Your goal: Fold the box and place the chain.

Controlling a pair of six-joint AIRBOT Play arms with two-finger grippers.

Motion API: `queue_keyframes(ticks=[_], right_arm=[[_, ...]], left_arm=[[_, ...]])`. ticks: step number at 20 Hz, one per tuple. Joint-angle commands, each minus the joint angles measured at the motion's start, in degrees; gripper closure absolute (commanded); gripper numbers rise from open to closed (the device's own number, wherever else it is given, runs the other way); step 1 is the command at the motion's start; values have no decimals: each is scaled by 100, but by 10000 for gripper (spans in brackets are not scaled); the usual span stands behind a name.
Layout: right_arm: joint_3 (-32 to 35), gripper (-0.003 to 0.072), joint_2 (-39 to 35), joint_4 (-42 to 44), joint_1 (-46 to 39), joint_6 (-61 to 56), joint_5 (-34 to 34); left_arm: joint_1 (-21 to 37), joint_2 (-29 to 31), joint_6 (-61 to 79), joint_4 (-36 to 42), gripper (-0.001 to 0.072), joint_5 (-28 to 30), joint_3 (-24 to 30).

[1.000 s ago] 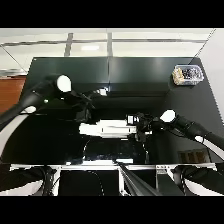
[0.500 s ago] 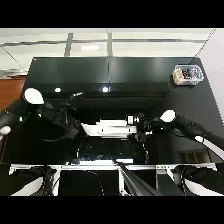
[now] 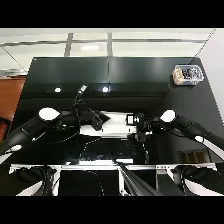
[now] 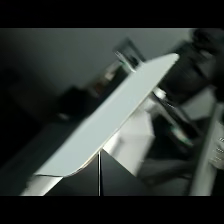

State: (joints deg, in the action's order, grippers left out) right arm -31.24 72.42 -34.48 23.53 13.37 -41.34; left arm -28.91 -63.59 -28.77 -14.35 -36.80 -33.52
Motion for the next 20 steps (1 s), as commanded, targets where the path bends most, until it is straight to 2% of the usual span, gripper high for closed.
queue_keyframes(ticks=[1,3,5,7,11,15,17,20], right_arm=[[0,515,0,20,4,-9,-4],[0,514,0,22,4,-9,-7],[0,514,0,22,4,-9,-7],[0,514,0,20,4,-9,-7],[0,514,0,20,4,-9,-4],[0,514,0,20,4,-9,-4],[0,514,0,20,4,-7,-4],[0,514,0,20,4,-9,-2]], left_arm=[[-107,-492,-415,-966,685,957,-293],[-94,-964,-1150,-1904,685,785,-560],[-92,-1353,-1615,-2385,685,407,-791],[-94,-1609,-1631,-2402,684,-151,-970],[4,-1532,-1672,-2417,685,-439,-1132],[619,-866,-1963,-2632,686,-1410,-1117],[986,-214,-2090,-2872,685,-1425,-848],[1519,765,-1639,-2634,681,-977,-120]])
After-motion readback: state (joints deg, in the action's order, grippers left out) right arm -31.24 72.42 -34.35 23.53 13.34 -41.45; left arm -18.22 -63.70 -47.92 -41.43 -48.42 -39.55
